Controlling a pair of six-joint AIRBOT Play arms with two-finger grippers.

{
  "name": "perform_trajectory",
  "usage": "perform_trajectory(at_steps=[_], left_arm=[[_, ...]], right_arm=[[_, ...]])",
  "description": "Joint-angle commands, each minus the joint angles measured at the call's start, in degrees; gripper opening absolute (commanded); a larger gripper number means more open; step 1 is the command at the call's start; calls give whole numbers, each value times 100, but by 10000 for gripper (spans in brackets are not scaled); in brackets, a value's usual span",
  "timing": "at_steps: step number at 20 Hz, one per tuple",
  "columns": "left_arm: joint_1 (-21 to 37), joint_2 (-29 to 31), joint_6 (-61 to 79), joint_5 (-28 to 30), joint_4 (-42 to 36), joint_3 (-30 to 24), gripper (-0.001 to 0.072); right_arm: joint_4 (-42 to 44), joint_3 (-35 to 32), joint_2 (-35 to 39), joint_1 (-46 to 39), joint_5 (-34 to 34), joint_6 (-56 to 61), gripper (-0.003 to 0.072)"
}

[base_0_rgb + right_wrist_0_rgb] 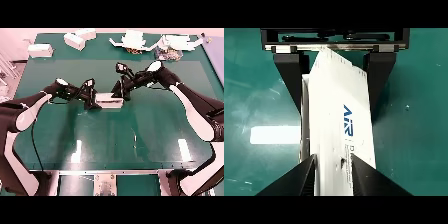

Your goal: Fold the box and place the chain.

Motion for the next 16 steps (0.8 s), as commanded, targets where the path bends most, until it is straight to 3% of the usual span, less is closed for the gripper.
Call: perform_trajectory(at_steps=[1, 16], left_arm=[[-2, 0, 4, -7, 7, 4, 490], [-2, 0, 2, -7, 7, 4, 490]], right_arm=[[-4, -101, -4, -2, -96, 2, 273], [496, -916, -4, 61, -55, -466, 304]])
